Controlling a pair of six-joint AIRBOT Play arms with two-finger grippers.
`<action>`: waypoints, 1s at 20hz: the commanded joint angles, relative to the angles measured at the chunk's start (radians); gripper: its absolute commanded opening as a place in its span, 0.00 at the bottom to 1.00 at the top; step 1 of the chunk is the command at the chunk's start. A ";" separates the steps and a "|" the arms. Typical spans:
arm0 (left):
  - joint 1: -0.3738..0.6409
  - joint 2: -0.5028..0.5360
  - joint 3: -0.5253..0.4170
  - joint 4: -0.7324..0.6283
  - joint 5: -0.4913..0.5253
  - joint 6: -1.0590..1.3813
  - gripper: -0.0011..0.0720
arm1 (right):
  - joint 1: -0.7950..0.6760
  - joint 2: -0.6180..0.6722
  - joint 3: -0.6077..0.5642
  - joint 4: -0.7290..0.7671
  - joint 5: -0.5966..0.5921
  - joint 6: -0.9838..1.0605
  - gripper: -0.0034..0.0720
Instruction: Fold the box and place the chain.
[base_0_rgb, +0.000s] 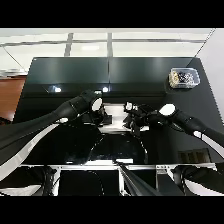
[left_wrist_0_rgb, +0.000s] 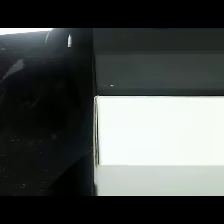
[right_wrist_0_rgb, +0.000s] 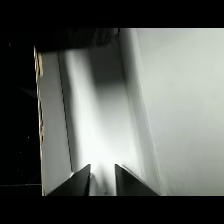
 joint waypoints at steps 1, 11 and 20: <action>0.001 -0.001 0.000 0.001 -0.002 0.000 0.05 | -0.002 -0.001 0.000 0.022 -0.021 0.092 0.41; 0.001 -0.001 0.000 -0.005 -0.005 0.000 0.05 | -0.687 0.171 0.005 -0.359 0.294 1.287 0.06; 0.001 -0.001 0.000 -0.023 -0.007 0.000 0.05 | -0.499 -0.067 -0.134 -0.035 0.291 1.174 0.06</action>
